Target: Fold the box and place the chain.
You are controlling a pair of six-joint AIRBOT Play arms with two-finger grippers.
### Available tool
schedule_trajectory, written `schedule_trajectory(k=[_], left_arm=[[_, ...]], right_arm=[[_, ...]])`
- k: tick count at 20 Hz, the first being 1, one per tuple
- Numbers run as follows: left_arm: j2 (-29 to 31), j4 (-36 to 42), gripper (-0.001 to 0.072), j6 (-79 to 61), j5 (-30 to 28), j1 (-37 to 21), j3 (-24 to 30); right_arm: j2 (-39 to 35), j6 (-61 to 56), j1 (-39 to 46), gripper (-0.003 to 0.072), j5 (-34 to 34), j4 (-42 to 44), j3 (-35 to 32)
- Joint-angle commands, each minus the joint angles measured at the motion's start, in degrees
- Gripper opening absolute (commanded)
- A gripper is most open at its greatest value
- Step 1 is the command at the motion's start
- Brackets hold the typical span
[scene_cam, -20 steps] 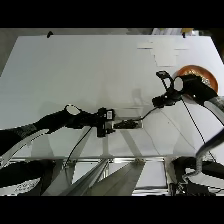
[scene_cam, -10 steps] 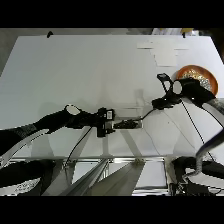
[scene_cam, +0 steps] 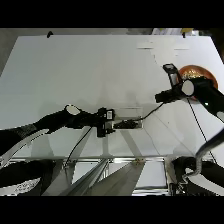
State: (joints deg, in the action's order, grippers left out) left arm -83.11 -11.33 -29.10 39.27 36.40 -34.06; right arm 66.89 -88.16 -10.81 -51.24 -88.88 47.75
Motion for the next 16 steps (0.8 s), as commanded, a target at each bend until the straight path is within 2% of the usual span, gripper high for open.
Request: schedule_trajectory(k=[1, 2, 3, 4, 5, 16], left_arm=[[0.04, 0.0, 0.0097, -0.02, -0.02, 0.02, 0.0], [0.04, 0.0, 0.0097, -0.02, -0.02, 0.02, 0.0], [0.04, 0.0, 0.0097, -0.02, -0.02, 0.02, 0.0], [0.04, 0.0, 0.0097, -0.02, -0.04, 0.02, 0.0], [0.04, 0.0, 0.0097, -0.02, -0.02, 0.02, 0.0], [0.04, 0.0, 0.0097, -0.04, -0.02, 0.02, 0.0]], right_arm=[[-6.69, 0.11, -0.02, 0.0017, 1.95, 0.26, -0.04], [-6.88, 0.11, -0.02, 0.0018, 2.05, 0.26, -0.04], [-6.54, 0.09, -0.02, 0.0081, 2.03, 0.37, -0.04], [-5.79, -0.04, -0.02, 0.0233, 2.08, 0.57, -0.04], [-4.87, -0.63, -0.02, 0.0287, 2.03, 0.57, -0.07], [7.54, -3.58, -0.02, 0.0287, 0.5, 0.2, -0.07]])
